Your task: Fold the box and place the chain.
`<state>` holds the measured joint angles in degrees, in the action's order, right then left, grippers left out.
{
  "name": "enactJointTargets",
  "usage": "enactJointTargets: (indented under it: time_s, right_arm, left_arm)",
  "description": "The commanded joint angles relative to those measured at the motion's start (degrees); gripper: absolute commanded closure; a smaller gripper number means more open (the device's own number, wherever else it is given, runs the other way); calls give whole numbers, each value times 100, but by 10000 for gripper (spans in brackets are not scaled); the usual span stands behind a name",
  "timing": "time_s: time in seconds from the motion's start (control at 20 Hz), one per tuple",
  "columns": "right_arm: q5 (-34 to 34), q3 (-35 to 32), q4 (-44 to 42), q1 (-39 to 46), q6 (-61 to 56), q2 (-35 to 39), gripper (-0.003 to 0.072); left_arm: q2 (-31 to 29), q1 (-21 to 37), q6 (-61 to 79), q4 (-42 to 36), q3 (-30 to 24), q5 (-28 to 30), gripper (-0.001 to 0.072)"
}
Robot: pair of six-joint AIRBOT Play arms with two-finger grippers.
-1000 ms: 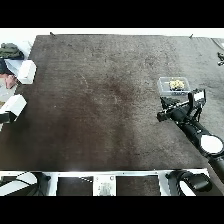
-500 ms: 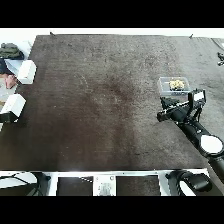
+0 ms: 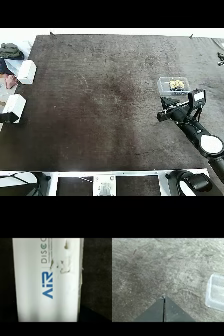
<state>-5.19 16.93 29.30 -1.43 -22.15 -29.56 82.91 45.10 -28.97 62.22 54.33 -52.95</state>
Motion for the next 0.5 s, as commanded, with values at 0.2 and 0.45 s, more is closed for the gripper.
enactJointTargets:
  time_s: [0.2, 0.45]
  right_arm:
    - [374, 0, 0, 2, 0, 4, 699]
    - [533, 0, 0, 2, 0, 4, 698]
  left_arm:
    - [-601, 4, 96, -46, 116, 87, 10]
    - [-1143, 4, 487, -855, 448, -214, 11]
